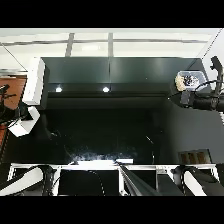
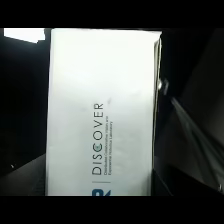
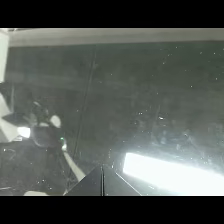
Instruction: Fold the box and place the chain.
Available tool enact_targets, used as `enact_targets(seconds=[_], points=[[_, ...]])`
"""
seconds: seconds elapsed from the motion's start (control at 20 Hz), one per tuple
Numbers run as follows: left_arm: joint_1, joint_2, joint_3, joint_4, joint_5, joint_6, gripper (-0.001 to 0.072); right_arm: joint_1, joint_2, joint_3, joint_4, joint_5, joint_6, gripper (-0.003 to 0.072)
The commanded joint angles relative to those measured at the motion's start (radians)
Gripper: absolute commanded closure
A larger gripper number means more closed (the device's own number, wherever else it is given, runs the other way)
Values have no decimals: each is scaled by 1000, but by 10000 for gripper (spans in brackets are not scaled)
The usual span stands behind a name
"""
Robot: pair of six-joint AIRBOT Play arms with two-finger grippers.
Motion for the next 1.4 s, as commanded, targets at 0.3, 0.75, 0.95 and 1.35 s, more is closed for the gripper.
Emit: enact_targets(seconds=[0.3,0.75,0.95,1.35], points=[[52,-46,-16,-193,294,258,407,0,1,1,-3,-21,-1,670],[31,-47,-15,-226,322,335,419,0,1,1,-3,-39,0,670],[31,-47,-14,-232,377,338,269,0,1,1,-3,-39,0,670],[22,23,169,-280,356,330,1,0,1,2,-2,-39,8,670]])
